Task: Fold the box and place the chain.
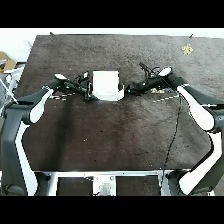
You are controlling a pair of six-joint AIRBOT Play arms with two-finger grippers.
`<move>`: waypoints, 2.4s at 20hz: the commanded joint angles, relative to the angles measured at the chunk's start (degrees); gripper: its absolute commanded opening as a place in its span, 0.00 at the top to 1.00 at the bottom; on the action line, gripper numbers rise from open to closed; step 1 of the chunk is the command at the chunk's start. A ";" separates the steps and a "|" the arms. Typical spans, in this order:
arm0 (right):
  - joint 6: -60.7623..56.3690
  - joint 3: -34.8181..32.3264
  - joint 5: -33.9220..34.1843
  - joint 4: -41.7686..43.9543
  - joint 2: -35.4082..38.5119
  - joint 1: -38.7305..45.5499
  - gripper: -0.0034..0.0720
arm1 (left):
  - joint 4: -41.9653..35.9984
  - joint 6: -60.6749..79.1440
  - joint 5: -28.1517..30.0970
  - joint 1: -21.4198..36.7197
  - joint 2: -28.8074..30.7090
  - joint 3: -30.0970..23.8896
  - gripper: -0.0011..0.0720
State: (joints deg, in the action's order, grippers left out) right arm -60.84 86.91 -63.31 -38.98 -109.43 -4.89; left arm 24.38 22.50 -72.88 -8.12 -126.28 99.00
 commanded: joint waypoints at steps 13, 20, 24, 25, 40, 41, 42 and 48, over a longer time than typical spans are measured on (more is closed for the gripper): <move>-6.23 4.52 0.90 0.07 -0.11 -5.86 0.44 | 0.00 0.02 0.00 0.00 0.02 0.02 0.61; -18.23 8.96 1.84 -15.39 -0.11 -10.47 0.36 | 0.00 0.02 0.00 0.00 0.02 0.04 0.61; -27.41 12.15 2.49 -28.35 -0.11 -14.19 0.35 | 0.00 0.02 0.00 0.00 0.02 0.04 0.61; -29.81 12.76 2.49 -31.63 -0.11 -15.04 0.38 | 0.00 0.02 0.00 0.00 0.02 0.04 0.61; -46.47 13.57 3.65 -48.39 -0.94 -22.23 0.38 | 0.00 0.02 -0.02 0.00 0.02 0.04 0.61; -47.30 13.64 4.66 -48.72 -1.38 -22.47 0.38 | 0.00 0.02 -0.07 0.00 0.02 0.04 0.61; -47.25 14.56 4.31 -48.61 -2.40 -22.58 0.38 | 0.00 0.02 -0.02 0.00 0.02 0.04 0.61; -45.27 28.41 -8.31 -52.11 -8.26 -22.40 0.38 | 0.00 0.02 -0.09 0.00 0.02 0.02 0.61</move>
State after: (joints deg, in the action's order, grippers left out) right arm -106.63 110.04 -66.17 -88.64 -115.52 -27.07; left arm 24.36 22.50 -72.93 -8.12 -126.28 99.00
